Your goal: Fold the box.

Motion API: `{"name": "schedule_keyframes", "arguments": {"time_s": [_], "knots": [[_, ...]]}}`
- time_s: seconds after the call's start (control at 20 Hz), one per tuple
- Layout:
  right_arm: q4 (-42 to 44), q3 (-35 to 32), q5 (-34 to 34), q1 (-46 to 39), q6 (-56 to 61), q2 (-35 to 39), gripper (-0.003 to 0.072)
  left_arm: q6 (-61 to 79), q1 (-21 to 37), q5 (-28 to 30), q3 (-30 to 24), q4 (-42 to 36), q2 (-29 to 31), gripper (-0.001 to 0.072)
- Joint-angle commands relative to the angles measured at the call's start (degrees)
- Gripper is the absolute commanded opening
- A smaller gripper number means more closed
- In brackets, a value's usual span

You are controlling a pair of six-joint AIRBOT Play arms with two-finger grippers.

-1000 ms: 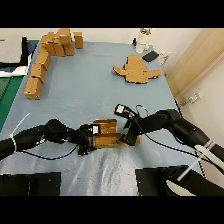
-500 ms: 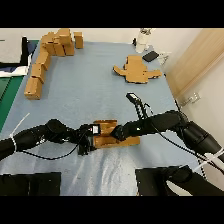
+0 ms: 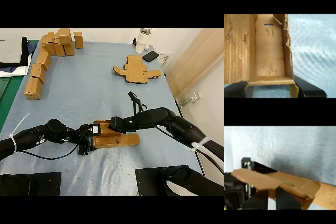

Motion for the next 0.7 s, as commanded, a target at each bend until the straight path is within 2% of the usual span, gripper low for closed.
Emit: {"name": "schedule_keyframes", "arguments": {"time_s": [0.0, 0.15, 0.65], "knots": [[0.5, 1.3, 2.4, 0.0, -3.5, -7.6, 0.0138, 0.0, 0.0, 0.0, 0.0, 0.0, 0.0, 0.0526], [-0.1, 3.6, 3.1, 0.0, -9.4, -11.8, 0.0138, 0.0, 0.0, 0.0, 0.0, 0.0, 0.0, 0.0526], [-1.6, 4.8, 1.0, 0.1, -16.0, -15.4, 0.0138, 0.0, 0.0, 0.0, 0.0, 0.0, 0.0, 0.0526]]}}
